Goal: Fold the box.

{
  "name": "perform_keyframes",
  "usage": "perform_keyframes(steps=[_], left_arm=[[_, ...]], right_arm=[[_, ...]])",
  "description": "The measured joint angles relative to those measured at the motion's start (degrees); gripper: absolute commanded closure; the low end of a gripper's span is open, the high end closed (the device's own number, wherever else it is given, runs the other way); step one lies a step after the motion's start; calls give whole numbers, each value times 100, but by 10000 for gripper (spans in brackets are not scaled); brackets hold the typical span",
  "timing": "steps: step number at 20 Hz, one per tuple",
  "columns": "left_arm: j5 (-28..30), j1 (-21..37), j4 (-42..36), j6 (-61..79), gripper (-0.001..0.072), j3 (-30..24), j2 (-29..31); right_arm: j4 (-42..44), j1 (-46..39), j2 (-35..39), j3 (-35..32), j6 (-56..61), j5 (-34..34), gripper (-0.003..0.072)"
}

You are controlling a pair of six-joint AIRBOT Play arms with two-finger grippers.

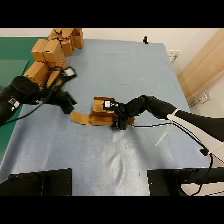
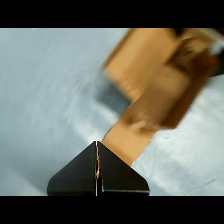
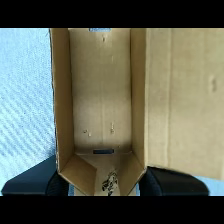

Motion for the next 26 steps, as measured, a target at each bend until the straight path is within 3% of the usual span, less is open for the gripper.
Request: perform_keyframes(steps=[3, 7, 13, 18, 20, 26], left_arm=[[-352, 610, 457, -1685, 698, -173, -468], [-723, 708, 195, -2522, 696, -247, -1102], [-872, 24, -1246, -1506, 693, -269, -1419], [-1145, -131, -2291, -363, 691, -275, -1462], [-1233, -153, -2470, -131, 503, -291, -1473], [-1147, -166, -2848, 133, 505, -306, -1622]], right_arm=[[-2, 0, 0, 0, 2, 0, 679], [-2, 0, 0, 0, 2, -2, 679], [0, 0, 0, 0, 4, -2, 679], [0, 0, 0, 0, 4, -11, 679], [-2, 0, 0, 0, 4, -17, 679], [-4, 0, 0, 0, 11, -37, 679]])
